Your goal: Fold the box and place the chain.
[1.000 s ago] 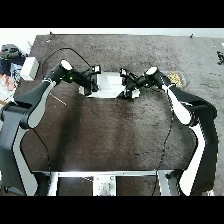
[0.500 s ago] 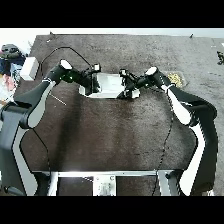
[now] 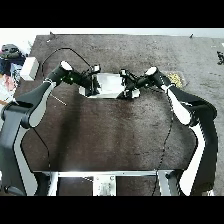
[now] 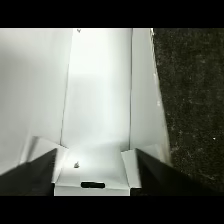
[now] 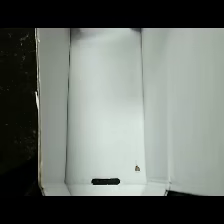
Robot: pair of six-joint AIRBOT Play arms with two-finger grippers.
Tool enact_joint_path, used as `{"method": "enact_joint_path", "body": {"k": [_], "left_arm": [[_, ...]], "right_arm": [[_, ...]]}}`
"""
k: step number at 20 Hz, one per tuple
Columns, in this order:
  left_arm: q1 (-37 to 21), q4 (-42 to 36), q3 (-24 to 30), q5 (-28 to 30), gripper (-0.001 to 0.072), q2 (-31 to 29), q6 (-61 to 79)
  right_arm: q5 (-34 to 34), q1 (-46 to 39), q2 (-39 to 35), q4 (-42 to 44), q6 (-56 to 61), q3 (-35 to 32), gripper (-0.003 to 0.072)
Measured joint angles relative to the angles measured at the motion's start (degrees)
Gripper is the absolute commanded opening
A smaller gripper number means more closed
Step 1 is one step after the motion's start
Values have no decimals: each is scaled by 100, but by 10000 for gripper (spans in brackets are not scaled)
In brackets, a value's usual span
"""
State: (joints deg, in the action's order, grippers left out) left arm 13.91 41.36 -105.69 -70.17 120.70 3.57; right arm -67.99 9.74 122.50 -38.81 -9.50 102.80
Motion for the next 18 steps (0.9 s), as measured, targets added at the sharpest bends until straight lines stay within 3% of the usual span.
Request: {"method": "enact_joint_path", "body": {"k": [4, 5, 6, 7, 9, 10, 15, 18], "left_arm": [[-83, -26, 4, -26, 713, 0, -44], [-114, -50, 4, -28, 612, -7, -50], [-138, -74, 4, -31, 381, -13, -61], [-162, -79, 4, -26, 241, -20, -63], [-236, -94, 4, -39, 59, -24, -66], [-264, -129, 2, -83, 12, -31, -87], [-452, -197, 4, -435, 5, -92, -367], [-520, -223, 4, -299, 5, -385, -796]], "right_arm": [[2, 0, 0, 2, 4, 0, 468], [2, 0, 0, 2, 7, 0, 468], [2, 0, 0, 2, 9, 0, 468], [2, 0, 0, 4, 11, 0, 468], [2, 0, 0, 7, 11, 0, 468], [2, 0, 0, 7, 11, 0, 468], [2, 0, 0, 7, 11, 0, 468], [2, 0, 0, 4, 11, 0, 467]]}}
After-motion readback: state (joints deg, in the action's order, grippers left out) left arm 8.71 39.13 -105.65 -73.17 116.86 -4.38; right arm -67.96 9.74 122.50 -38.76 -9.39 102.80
